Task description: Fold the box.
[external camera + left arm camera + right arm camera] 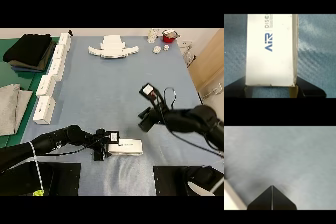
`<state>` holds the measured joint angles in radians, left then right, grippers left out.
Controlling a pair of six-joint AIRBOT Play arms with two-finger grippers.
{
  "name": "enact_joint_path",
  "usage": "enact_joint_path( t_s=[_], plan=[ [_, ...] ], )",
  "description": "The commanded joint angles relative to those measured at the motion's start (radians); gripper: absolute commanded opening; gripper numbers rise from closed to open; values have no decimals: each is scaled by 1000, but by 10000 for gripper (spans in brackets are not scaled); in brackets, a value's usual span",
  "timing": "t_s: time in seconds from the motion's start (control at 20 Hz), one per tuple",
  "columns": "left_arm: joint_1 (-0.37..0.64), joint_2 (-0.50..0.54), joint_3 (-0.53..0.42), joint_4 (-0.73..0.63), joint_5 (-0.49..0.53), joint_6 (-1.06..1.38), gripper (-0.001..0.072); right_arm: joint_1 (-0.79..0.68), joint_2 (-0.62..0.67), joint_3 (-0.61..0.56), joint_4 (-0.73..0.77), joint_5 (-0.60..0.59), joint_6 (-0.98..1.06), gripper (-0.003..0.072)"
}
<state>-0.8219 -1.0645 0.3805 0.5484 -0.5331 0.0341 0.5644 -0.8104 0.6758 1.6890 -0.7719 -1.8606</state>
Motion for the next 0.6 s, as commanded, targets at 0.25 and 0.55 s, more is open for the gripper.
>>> enact_joint_path(
  t_s=[0.25, 0.55],
  plan=[
    [0, 0, 0, 0, 1, 0, 510, -275, -412, 389, 163, -333, -335, 4],
    [0, 0, 0, 1, 0, 0, 510, -278, -486, 396, 151, -277, -347, 6]
  ],
)
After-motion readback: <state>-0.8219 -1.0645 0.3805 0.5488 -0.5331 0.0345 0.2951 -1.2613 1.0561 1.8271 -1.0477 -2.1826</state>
